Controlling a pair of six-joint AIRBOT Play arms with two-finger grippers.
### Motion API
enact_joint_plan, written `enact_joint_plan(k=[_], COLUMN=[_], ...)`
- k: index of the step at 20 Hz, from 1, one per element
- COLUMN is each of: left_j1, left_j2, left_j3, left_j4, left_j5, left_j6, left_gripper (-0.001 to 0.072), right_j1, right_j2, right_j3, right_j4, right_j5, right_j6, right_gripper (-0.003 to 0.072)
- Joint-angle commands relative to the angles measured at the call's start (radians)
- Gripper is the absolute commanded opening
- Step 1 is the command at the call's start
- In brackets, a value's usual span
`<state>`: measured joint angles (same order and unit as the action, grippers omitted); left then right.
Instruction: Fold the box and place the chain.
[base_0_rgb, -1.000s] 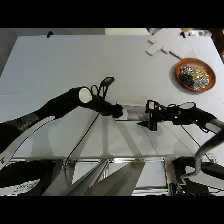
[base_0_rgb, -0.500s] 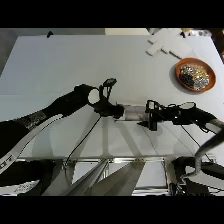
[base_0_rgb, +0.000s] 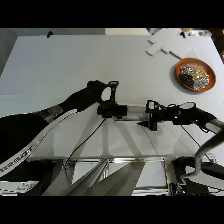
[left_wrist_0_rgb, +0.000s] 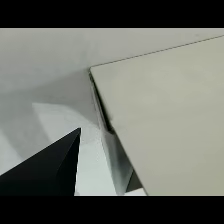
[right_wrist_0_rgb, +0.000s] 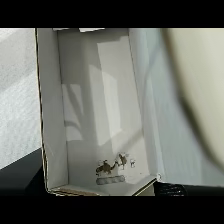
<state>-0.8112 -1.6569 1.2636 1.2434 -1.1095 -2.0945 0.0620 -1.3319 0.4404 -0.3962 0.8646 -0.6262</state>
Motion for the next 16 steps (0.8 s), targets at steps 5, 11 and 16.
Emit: enact_joint_plan(k=[5,11,16], left_j1=[-0.032,-0.044,-0.057], left_j2=[-0.027,-0.04,-0.1], left_j3=[0.014,0.06,0.16], left_j4=[0.108,0.124,0.127], left_j5=[-0.023,-0.088,-0.156], left_j6=[-0.203,-0.216,-0.209], left_gripper=[0.0458,0.0455,0.0456], right_j1=[0.0,0.0,0.0], right_j2=[0.0,0.0,0.0], right_j3=[0.0,0.0,0.0], right_j4=[0.0,0.0,0.0], right_j5=[0.0,0.0,0.0], right_j6=[0.0,0.0,0.0], right_gripper=[0.0399,0.0399,0.0399])
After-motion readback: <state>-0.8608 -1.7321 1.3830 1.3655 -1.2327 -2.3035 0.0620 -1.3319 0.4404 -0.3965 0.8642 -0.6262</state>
